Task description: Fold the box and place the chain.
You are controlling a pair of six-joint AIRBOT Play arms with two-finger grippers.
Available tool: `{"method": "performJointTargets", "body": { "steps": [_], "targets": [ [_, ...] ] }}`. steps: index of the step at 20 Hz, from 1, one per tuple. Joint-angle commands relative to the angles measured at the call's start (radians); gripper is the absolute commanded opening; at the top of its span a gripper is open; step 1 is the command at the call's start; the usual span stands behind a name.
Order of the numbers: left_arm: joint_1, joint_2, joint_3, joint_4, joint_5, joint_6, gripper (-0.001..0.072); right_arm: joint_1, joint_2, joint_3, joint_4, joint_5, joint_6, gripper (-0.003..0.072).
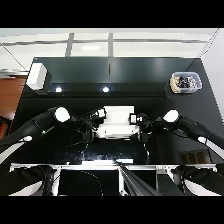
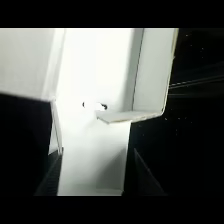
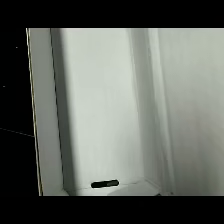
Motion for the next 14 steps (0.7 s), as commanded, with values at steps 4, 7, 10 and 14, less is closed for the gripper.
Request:
{"method": "performJointTargets", "body": {
  "steps": [4,7,10,14],
  "targets": [
    [-0.019,0.001,0.001,0.001,0.054,0.059,0.0655,0.0,0.0,0.0,0.0,0.0,0.0,0.0475],
    [-0.019,0.001,0.001,-0.005,0.009,0.059,0.0528,0.0,0.0,0.0,0.0,0.0,0.0,0.0475],
    [-0.019,0.001,0.001,-0.086,-0.005,0.059,0.0337,0.0,0.0,0.0,0.0,0.0,0.0,0.0475],
    [-0.019,0.001,0.001,-0.149,0.01,0.059,0.0328,0.001,0.0,0.0,0.004,0.001,0.001,0.0475]
  ]
}}
